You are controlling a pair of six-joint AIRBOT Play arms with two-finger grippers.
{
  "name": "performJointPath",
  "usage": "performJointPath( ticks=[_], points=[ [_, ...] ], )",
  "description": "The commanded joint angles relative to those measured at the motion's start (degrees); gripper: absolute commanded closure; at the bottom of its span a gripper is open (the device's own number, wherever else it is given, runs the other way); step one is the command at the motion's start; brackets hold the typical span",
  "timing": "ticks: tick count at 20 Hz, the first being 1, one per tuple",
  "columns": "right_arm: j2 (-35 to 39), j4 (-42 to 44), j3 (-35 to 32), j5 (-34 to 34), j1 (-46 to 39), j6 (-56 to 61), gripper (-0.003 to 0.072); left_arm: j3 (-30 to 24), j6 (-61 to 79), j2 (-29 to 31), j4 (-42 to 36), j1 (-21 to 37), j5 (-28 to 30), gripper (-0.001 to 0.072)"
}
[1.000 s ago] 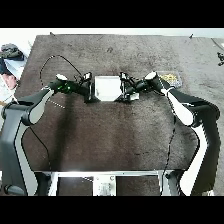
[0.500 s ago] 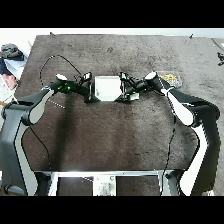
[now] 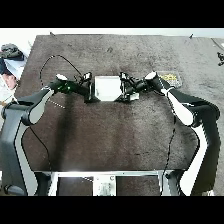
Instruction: Fold the box and place the chain.
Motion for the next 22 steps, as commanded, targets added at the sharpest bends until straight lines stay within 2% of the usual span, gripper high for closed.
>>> performJointPath(
  ticks=[1,17,18,19,22],
  points=[
    [0.0,0.0,0.0,0.0,0.0,0.0,0.0245,0.0,0.0,0.0,0.0,0.0,0.0,0.0361],
    [0.0,0.0,0.0,0.0,0.0,0.0,0.0245,0.0,0.0,0.0,0.0,0.0,0.0,0.0361],
    [0.0,0.0,0.0,0.0,0.0,0.0,0.0225,0.0,0.0,0.0,0.0,0.0,0.0,0.0361],
    [0.0,0.0,0.0,0.2,-0.1,0.0,-0.0027,0.0,0.0,0.0,0.0,0.0,0.1,0.0361],
    [0.5,0.0,0.0,2.7,-0.3,0.5,-0.0034,0.0,0.0,0.0,0.0,0.0,0.1,0.0361]
  ],
)
